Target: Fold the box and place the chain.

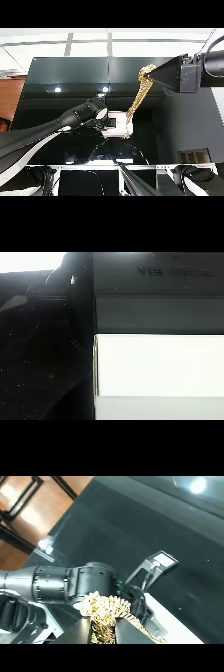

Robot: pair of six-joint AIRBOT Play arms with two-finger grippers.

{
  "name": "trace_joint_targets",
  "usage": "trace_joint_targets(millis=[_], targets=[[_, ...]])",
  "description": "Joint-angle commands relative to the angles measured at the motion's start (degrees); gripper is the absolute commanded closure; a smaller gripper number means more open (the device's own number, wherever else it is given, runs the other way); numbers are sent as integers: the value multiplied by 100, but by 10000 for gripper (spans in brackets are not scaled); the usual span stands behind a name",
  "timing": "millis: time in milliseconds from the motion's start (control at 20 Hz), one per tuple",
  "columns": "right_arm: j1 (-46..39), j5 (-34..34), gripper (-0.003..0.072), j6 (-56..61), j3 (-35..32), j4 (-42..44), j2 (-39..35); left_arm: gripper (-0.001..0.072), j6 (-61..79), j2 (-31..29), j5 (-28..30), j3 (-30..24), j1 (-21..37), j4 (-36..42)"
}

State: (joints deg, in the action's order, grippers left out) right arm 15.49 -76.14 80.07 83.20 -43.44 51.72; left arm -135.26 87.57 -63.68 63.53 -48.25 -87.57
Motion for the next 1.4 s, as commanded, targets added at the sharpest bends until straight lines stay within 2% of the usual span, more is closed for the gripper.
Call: trace_joint_targets(millis=[0, 250, 650, 800, 1100, 1350], targets=[[-356, -160, 667, -2, 144, -48, -4, 680, 2, 2, 0, 4, 4, -2], [-944, -564, 667, -22, 669, 363, -4, 680, 2, 2, 2, 4, 4, -2], [-750, -697, 667, -81, 573, 463, -2, 679, 2, 2, 4, 4, 4, -2], [-407, -533, 667, -81, -39, 564, -2, 680, 2, 2, 4, 4, 4, -4], [472, 1012, 667, -107, -1561, 623, -2, 680, 2, 2, -2, 4, 4, -2], [487, 1115, 667, 46, -2317, 103, -2, 680, 2, 2, 0, 4, 4, -2]])
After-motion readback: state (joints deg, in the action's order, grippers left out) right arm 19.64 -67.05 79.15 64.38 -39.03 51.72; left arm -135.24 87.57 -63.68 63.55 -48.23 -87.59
